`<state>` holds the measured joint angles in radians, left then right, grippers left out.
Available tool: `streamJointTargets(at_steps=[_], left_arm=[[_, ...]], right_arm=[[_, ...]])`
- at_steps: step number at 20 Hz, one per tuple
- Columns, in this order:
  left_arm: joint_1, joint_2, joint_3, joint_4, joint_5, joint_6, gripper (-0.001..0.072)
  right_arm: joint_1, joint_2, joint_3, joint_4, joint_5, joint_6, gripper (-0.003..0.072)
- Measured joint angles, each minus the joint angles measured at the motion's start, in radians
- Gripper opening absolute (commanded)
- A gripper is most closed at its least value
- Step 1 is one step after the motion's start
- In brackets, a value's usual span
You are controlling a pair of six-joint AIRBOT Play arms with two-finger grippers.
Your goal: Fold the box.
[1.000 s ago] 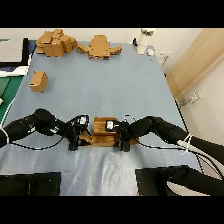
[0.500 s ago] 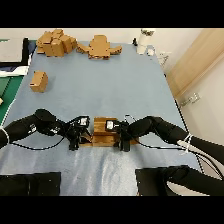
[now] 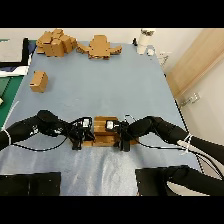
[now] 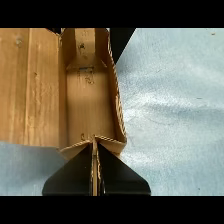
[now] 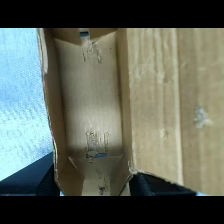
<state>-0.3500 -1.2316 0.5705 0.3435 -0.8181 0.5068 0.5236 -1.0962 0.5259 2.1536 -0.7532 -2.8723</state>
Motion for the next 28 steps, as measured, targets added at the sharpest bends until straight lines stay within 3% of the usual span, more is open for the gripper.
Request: streamJointTargets(at_steps=[3,4,5,6,12,14,15,16,17,23,28], left_arm=[[-0.008,-0.005,0.0,-0.008,0.0,0.012,0.0056],[-0.008,-0.006,0.0,-0.011,0.0,0.014,0.0154],[-0.01,-0.006,-0.001,-0.016,0.0,0.017,0.0439],[-0.011,-0.007,-0.003,-0.023,-0.002,0.018,0.0514],[-0.011,-0.007,-0.018,-0.058,-0.002,0.021,0.0517],[-0.011,-0.007,-0.021,-0.06,-0.003,0.021,0.051],[-0.012,-0.007,-0.023,-0.061,-0.003,0.021,0.0322],[-0.011,-0.007,-0.023,-0.061,-0.006,0.019,0.0053],[-0.012,-0.007,-0.024,-0.06,-0.008,0.018,0.0012],[0.007,0.047,-0.025,0.056,0.014,-0.109,0.0011],[0.05,0.192,-0.025,0.17,0.014,-0.318,0.0011]], right_arm=[[0.0,0.0,0.0,0.0,0.0,0.0,0.0512],[0.0,0.0,0.0,0.0,0.0,0.0,0.0512],[0.0,0.0,0.0,0.0,0.0,0.0,0.0512],[0.0,0.0,0.0,0.0,0.0,0.0,0.0512],[0.0,0.0,0.0,-0.002,-0.001,-0.001,0.0512],[0.0,0.0,0.0,-0.002,-0.001,-0.001,0.0512],[0.0,0.0,0.0,-0.001,-0.001,-0.001,0.0512],[0.0,0.0,0.0,-0.001,-0.001,-0.001,0.0512],[0.0,0.0,0.0,0.0,0.0,0.001,0.0512],[0.0,0.0,0.0,0.0,0.001,0.002,0.0512],[0.0,0.0,0.0,0.0,0.0,0.0,0.0512]])
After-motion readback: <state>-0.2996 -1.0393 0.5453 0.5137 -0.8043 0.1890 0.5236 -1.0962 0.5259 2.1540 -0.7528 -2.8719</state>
